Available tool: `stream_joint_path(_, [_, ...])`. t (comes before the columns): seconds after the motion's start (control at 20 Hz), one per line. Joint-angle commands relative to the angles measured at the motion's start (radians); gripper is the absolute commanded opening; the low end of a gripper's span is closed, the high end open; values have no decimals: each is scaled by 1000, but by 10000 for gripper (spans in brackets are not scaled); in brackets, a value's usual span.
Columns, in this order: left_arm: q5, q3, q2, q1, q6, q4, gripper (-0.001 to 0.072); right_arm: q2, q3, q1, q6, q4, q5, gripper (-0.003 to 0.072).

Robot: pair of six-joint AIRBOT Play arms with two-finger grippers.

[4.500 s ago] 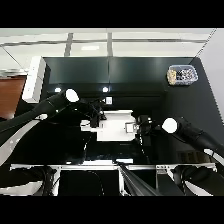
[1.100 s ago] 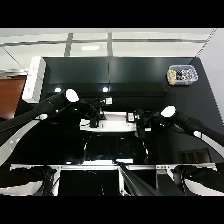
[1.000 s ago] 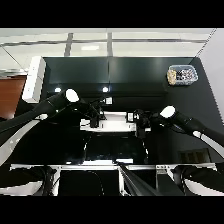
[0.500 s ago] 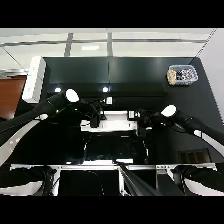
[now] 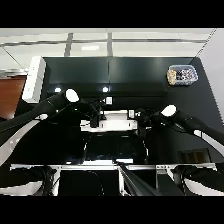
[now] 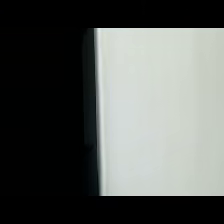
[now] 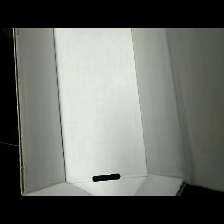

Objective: Fold the box and place the chain.

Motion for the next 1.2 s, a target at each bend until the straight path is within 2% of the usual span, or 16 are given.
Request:
stream_joint_path(0.0, [-1,1,0,0,1,0,25,-1,2,3,10,-6,-14,708])
stream_joint_path(0.85, [-1,1,0,0,0,0,25,-7,6,26,41,-43,-29,707])
stream_joint_path(0.95, [-1,1,0,0,0,0,25,-7,6,26,41,-43,-29,591])
stream_joint_path(1.1, [-1,1,0,0,0,0,29,-7,6,26,41,-43,-29,590])
stream_joint_path(1.15, [-1,1,0,0,0,0,64,-7,6,26,41,-43,-29,589])
